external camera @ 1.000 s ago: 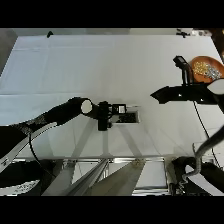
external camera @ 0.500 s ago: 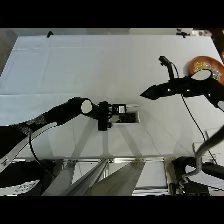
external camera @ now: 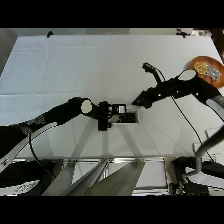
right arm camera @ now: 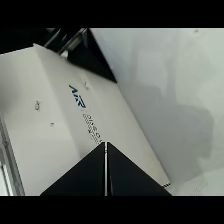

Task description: Fold the box and place the chain.

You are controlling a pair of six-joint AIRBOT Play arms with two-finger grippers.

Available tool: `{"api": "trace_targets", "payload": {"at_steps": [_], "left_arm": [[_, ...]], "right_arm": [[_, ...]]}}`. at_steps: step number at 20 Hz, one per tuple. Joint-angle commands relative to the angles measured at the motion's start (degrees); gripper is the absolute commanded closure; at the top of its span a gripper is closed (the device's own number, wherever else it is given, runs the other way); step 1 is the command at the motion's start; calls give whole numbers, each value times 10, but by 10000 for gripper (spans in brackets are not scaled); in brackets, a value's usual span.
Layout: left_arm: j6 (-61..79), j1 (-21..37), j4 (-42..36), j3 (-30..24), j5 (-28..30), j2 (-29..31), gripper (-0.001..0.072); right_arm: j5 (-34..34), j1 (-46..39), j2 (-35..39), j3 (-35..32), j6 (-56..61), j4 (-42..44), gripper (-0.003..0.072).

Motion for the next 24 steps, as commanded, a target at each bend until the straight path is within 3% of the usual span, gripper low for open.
{"api": "trace_targets", "payload": {"at_steps": [1, 5, 7, 10, 12, 14, 18, 24], "left_arm": [[0, 0, 0, 0, 0, 0, 434], [0, 0, 0, 0, 0, 0, 434], [0, 0, 0, 0, 0, 0, 434], [0, 0, 0, 0, 0, 0, 434], [0, 0, 0, 0, 0, 0, 434], [0, 0, 0, 0, 0, 0, 434], [0, 0, 0, 0, 0, 0, 434], [0, 0, 0, 0, 0, 0, 434]], "right_arm": [[13, 42, -1, 3, -14, -63, 673], [20, 63, 0, 3, -13, -70, 664], [19, 63, 11, 3, 6, -81, 548], [19, 63, 45, 3, 15, -82, 543], [14, 63, 75, 3, 15, -100, 483], [11, 63, 99, 3, 15, -122, 365], [-7, 96, 108, 3, 15, -200, 362], [-92, 192, 108, 3, 43, -311, 335]]}}
